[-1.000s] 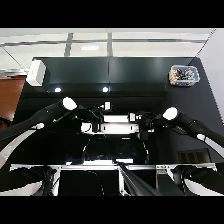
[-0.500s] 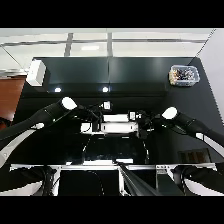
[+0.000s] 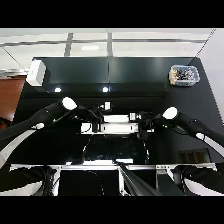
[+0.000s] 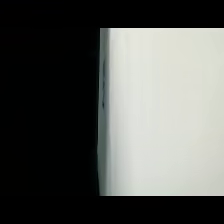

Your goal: Fold the box and place the chain.

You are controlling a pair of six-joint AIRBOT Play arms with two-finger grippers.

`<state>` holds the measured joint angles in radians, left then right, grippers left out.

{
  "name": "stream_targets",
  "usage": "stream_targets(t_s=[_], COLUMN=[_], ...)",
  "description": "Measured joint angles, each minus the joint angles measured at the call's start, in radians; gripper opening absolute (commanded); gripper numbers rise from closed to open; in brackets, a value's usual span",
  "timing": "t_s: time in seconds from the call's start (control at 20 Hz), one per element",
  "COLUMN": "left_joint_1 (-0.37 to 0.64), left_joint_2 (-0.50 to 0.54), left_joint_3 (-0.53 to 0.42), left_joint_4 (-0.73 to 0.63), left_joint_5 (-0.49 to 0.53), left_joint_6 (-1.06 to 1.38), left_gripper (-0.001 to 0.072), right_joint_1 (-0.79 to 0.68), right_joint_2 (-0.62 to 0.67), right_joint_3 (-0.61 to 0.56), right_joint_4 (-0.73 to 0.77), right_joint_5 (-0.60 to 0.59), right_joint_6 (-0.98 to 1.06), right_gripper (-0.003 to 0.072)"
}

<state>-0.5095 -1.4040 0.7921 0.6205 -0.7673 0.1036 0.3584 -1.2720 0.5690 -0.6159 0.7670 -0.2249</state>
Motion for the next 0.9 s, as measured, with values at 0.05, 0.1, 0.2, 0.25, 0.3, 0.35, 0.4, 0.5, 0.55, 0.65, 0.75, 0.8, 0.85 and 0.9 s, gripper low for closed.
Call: stream_targets(t_s=[0.05,0.1,0.2,0.25,0.3,0.35,0.4,0.5,0.55,0.65,0.75,0.8,0.85,0.9], left_joint_1=[0.000,0.000,0.000,0.000,0.000,0.000,0.000,0.000,0.000,0.000,0.000,0.000,0.000,0.000], left_joint_2=[0.000,0.000,0.000,0.000,0.000,0.000,0.000,0.000,0.000,0.000,0.000,0.000,0.000,0.000], left_joint_3=[0.000,0.000,0.000,0.000,0.000,0.000,0.000,0.000,0.000,0.000,0.000,0.000,0.000,0.000], left_joint_4=[-0.001,-0.002,-0.001,0.000,0.000,0.000,0.000,0.000,0.000,0.000,0.000,0.000,0.000,0.000], left_joint_5=[0.000,0.001,0.001,0.002,0.001,0.001,0.001,0.001,0.001,0.001,0.001,0.001,0.001,0.001], left_joint_6=[0.001,0.002,0.001,0.000,-0.001,-0.001,-0.001,-0.001,-0.001,-0.002,-0.002,-0.002,-0.002,-0.002], left_gripper=[0.0026,0.0026,0.0025,0.0026,0.0026,0.0026,0.0026,0.0026,0.0026,0.0026,0.0026,0.0026,0.0026,0.0026], right_joint_1=[-0.006,-0.011,-0.016,-0.018,-0.019,-0.020,-0.021,-0.021,-0.021,-0.021,-0.022,-0.022,-0.022,-0.022], right_joint_2=[0.003,0.005,0.009,0.010,0.010,0.011,0.011,0.011,0.011,0.011,0.008,0.005,0.002,-0.003], right_joint_3=[0.000,0.000,0.001,0.001,0.002,0.002,0.002,0.002,0.002,0.002,0.002,0.002,0.002,0.002], right_joint_4=[0.006,0.012,0.031,0.046,0.056,0.065,0.071,0.078,0.079,0.080,0.081,0.081,0.081,0.081], right_joint_5=[0.007,0.007,0.012,0.014,0.016,0.018,0.018,0.018,0.016,0.010,0.006,0.003,0.002,-0.002], right_joint_6=[0.001,0.001,0.001,0.000,0.000,-0.004,-0.007,-0.011,-0.015,-0.019,-0.027,-0.029,-0.030,-0.031], right_gripper=[0.0707,0.0707,0.0707,0.0706,0.0706,0.0707,0.0706,0.0707,0.0707,0.0707,0.0707,0.0707,0.0707,0.0706])
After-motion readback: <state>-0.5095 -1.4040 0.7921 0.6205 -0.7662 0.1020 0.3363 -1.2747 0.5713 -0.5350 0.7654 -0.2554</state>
